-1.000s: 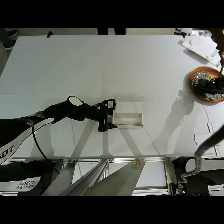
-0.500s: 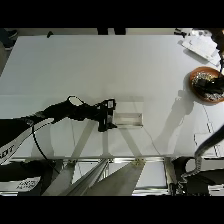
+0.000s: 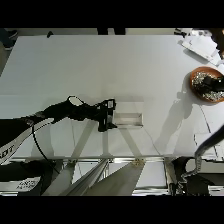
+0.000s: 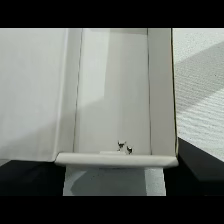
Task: Fold the box and place the chain.
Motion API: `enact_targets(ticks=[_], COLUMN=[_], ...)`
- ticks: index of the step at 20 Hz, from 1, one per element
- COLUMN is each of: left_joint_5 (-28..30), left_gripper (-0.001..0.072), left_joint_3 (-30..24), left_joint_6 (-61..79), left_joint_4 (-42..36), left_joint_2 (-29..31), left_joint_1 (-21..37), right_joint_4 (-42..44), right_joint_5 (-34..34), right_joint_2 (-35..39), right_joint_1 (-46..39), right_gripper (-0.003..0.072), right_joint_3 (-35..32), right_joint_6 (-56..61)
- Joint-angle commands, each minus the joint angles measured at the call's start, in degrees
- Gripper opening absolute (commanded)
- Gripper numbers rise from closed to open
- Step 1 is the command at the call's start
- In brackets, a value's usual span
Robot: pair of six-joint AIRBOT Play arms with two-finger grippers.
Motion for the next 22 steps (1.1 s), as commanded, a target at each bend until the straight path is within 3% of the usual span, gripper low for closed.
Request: enact_targets(ticks=[1,4,10,16,22], left_joint_5=[0.0,0.0,0.0,0.0,0.0], left_gripper=[0.0272,0.0272,0.0272,0.0272,0.0272], left_joint_3=[0.0,0.0,0.0,0.0,0.0], left_joint_6=[0.0,0.0,0.0,0.0,0.0], left_joint_4=[0.0,0.0,0.0,0.0,0.0], left_joint_2=[0.0,0.0,0.0,0.0,0.0], left_joint_1=[0.0,0.0,0.0,0.0,0.0], right_joint_4=[0.1,3.5,15.9,15.0,4.5], right_joint_5=[0.9,4.2,19.1,27.2,31.4], right_joint_2=[4.3,9.6,19.4,24.6,31.2], right_joint_1=[-0.7,-0.6,-0.5,10.4,24.0], right_gripper=[0.0022,0.0022,0.0021,0.0021,0.0021], right_joint_3=[0.0,0.0,0.0,-1.3,-2.8], right_joint_6=[0.0,-1.4,-6.0,-6.0,-4.4])
